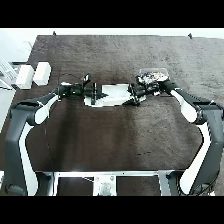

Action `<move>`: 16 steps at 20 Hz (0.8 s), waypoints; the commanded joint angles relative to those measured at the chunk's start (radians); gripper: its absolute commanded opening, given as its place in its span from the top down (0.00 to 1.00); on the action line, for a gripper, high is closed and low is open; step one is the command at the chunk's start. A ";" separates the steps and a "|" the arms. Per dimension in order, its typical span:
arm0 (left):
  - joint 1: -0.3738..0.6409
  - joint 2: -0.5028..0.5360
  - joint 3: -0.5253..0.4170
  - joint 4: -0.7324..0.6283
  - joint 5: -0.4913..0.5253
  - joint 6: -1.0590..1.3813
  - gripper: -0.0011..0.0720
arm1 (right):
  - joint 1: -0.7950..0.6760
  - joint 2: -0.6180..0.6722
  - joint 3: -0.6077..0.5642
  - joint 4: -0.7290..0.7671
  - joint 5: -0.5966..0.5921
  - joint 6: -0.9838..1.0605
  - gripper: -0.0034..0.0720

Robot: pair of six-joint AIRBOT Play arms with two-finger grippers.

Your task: Fold the box and place the chain.

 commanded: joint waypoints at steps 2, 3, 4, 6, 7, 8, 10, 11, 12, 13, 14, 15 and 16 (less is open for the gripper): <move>-0.001 0.000 0.000 0.000 0.000 0.000 0.95 | 0.000 -0.011 0.002 -0.019 -0.005 -0.009 0.07; -0.001 0.000 0.000 0.000 0.000 0.000 0.95 | 0.003 -0.011 0.002 -0.016 -0.005 -0.010 0.07; -0.001 0.000 0.000 0.000 0.000 0.000 0.95 | 0.008 -0.011 0.002 -0.016 -0.005 -0.014 0.07; -0.001 0.000 0.000 0.000 0.000 0.000 0.95 | 0.011 -0.011 0.002 -0.016 -0.008 -0.014 0.07; -0.001 0.000 0.000 0.000 0.000 0.000 0.95 | 0.011 -0.011 0.002 -0.016 -0.008 -0.014 0.07; -0.001 0.000 0.000 0.000 0.000 0.000 0.95 | 0.011 -0.011 0.002 -0.016 -0.008 -0.014 0.07; -0.001 0.000 0.000 0.000 0.000 0.000 0.95 | 0.011 -0.011 0.002 -0.016 -0.008 -0.014 0.08; -0.001 0.000 0.000 0.000 0.000 0.000 0.95 | 0.011 -0.011 0.001 -0.016 -0.008 -0.013 0.08; -0.001 0.000 0.000 0.000 0.000 0.000 0.95 | 0.011 -0.011 0.001 -0.016 -0.008 -0.013 0.08; -0.001 0.000 0.000 0.000 0.000 0.000 0.95 | 0.011 -0.011 0.001 -0.017 -0.008 -0.013 0.08; -0.001 0.000 0.000 0.000 0.000 0.000 0.95 | 0.011 -0.011 0.001 -0.016 -0.008 -0.013 0.08; -0.001 0.000 0.000 0.000 0.000 0.000 0.95 | 0.011 -0.011 0.001 -0.017 -0.008 -0.014 0.08; -0.001 0.000 0.000 0.000 0.000 0.000 0.95 | 0.011 -0.011 0.001 -0.017 -0.008 -0.014 0.08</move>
